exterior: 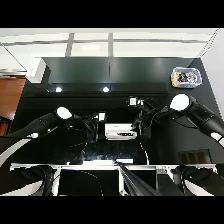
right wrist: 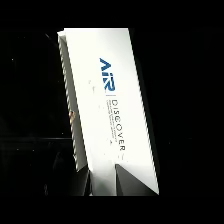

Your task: Fold the box and place the chain.

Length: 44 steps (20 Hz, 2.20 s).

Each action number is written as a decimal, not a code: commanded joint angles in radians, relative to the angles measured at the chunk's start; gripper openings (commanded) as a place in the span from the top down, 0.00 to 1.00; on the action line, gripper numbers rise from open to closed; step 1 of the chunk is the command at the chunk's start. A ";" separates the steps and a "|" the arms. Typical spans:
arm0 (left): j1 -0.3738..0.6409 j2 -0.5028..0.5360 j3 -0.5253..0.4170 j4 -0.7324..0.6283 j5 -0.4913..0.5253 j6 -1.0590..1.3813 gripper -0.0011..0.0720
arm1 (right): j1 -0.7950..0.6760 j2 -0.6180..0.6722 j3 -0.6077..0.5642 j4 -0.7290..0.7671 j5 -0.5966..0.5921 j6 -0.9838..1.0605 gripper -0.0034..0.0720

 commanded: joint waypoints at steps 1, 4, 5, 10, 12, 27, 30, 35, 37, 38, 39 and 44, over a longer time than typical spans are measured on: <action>-0.001 0.000 0.001 0.000 0.000 0.001 0.43 | 0.031 -0.001 0.000 -0.011 -0.014 0.003 0.79; -0.001 0.000 0.001 0.000 0.000 0.001 0.43 | 0.051 -0.001 0.000 -0.041 -0.024 0.004 0.78; -0.001 0.000 0.001 0.000 0.000 0.001 0.43 | 0.054 -0.001 0.000 -0.051 -0.024 0.005 0.78; -0.001 0.000 0.001 0.000 0.000 0.001 0.43 | 0.054 0.000 0.000 -0.051 -0.023 0.012 0.78; -0.001 0.000 0.001 0.000 0.000 0.001 0.43 | 0.054 0.004 0.000 -0.052 -0.023 0.020 0.75; -0.001 0.000 0.001 0.000 0.000 0.001 0.43 | 0.054 0.019 0.000 -0.081 -0.041 0.041 0.55; -0.001 0.000 0.001 0.000 0.000 0.001 0.43 | 0.054 0.025 0.000 -0.082 -0.044 0.041 0.55; -0.001 0.000 0.001 0.000 0.000 0.001 0.43 | 0.054 0.034 0.000 -0.082 -0.067 0.041 0.55; -0.001 0.000 0.001 0.000 0.000 0.001 0.43 | 0.054 0.034 0.000 -0.082 -0.065 0.041 0.55; -0.001 0.000 0.001 0.000 0.000 0.001 0.43 | 0.054 0.034 0.000 -0.081 -0.065 0.041 0.60; -0.001 0.000 0.001 0.000 0.000 0.001 0.43 | 0.054 0.034 0.000 -0.081 -0.061 0.041 0.70; -0.001 0.000 0.001 0.001 0.000 0.001 0.43 | 0.054 0.034 0.000 -0.081 -0.061 0.041 0.70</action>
